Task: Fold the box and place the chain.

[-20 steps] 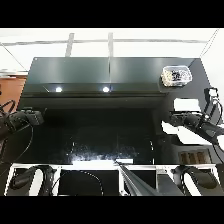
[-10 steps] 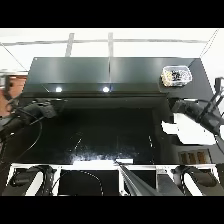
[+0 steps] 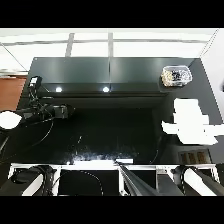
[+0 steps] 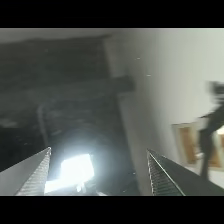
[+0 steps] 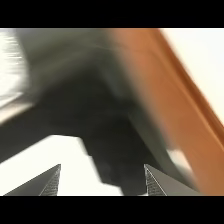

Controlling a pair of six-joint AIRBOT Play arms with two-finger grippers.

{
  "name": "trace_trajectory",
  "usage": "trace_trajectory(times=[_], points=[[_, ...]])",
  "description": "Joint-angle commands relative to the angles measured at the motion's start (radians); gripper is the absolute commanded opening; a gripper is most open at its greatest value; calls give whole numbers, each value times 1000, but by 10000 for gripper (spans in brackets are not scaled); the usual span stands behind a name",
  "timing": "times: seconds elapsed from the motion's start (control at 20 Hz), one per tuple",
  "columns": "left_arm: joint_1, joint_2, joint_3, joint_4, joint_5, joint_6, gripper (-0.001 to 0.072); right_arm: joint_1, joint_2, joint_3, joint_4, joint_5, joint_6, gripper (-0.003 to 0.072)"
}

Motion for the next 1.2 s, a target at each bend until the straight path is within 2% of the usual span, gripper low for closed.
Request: trace_trajectory(times=[0.0, 0.05, 0.15, 0.2, 0.3, 0.35, 0.5, 0.6, 0.75, 0.85, 0.95, 1.0, 1.1, 1.15], points=[[-8, -12, 11, 113, -11, -82, 702, -327, -108, 63, 9, 160, -40, 592], [-8, -12, 11, 112, -11, -82, 702, -409, -142, 64, 115, 182, -168, 592], [-8, -12, 11, 97, -11, -80, 701, -535, -247, 100, 436, 293, -514, 592], [-8, -12, 11, 95, -16, -80, 701, -571, -299, 119, 500, 341, -596, 592], [-9, -12, 11, 85, -37, -81, 701, -616, -387, 137, 502, 351, -616, 588], [-9, -12, 11, 78, -43, -81, 701, -627, -430, 144, 502, 378, -665, 502], [-8, -13, 10, 75, -43, -81, 701, -621, -537, 175, 556, 404, -758, 501], [-9, -13, 10, 66, -43, -82, 701, -606, -615, 213, 618, 472, -770, 502], [-9, -13, 10, 60, -43, -82, 701, -567, -686, 238, 614, 538, -769, 501], [-9, -13, 10, 60, -43, -82, 701, -544, -713, 238, 584, 598, -765, 501], [-9, -13, 10, 60, -43, -82, 701, -522, -717, 238, 461, 603, -750, 501], [-9, -13, 10, 60, -43, -81, 701, -519, -716, 238, 449, 605, -750, 466], [-9, -13, 10, 61, -43, -81, 701, -518, -710, 238, 468, 618, -760, 221], [-9, -13, 10, 61, -43, -81, 701, -515, -708, 238, 467, 639, -764, 139]])
